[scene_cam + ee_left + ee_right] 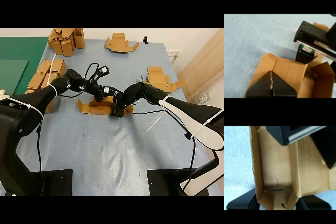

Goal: Fold the box.

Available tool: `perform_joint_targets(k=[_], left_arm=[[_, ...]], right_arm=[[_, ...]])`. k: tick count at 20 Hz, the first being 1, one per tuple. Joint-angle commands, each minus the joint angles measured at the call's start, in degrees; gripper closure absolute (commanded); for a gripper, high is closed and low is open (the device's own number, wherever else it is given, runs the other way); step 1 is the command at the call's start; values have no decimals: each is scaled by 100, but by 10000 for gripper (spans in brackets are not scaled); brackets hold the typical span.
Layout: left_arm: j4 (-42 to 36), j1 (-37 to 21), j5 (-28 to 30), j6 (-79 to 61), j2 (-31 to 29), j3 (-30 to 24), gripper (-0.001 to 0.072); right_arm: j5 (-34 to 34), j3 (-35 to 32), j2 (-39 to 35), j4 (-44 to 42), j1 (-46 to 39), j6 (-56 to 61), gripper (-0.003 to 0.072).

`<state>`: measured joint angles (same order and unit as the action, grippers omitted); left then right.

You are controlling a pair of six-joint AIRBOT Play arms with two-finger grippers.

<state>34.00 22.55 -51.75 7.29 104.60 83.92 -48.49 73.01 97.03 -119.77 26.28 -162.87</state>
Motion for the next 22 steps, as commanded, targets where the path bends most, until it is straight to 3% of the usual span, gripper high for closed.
perform_joint_targets(k=[1, 6, 10, 14, 18, 22], left_arm=[[957, 28, -581, 612, 153, 520, 697], [1738, 22, -1202, 835, 199, 688, 697], [1897, 22, -1244, 866, 205, 721, 697], [1923, -94, -1095, 1178, 96, 1217, 696], [1917, -791, -1506, 1386, -525, 1408, 700], [1884, -1622, -2328, 1379, -1147, 1071, 700]], right_arm=[[2, 0, -2, 0, 2, -2, 166], [2, 0, -2, -2, 2, 0, 166], [2, 0, -2, -2, 2, 0, 167], [0, 0, -2, -2, 2, 0, 167], [2, 0, -2, 0, 0, 0, 167], [4, -2, -2, -2, 0, 0, 167]])
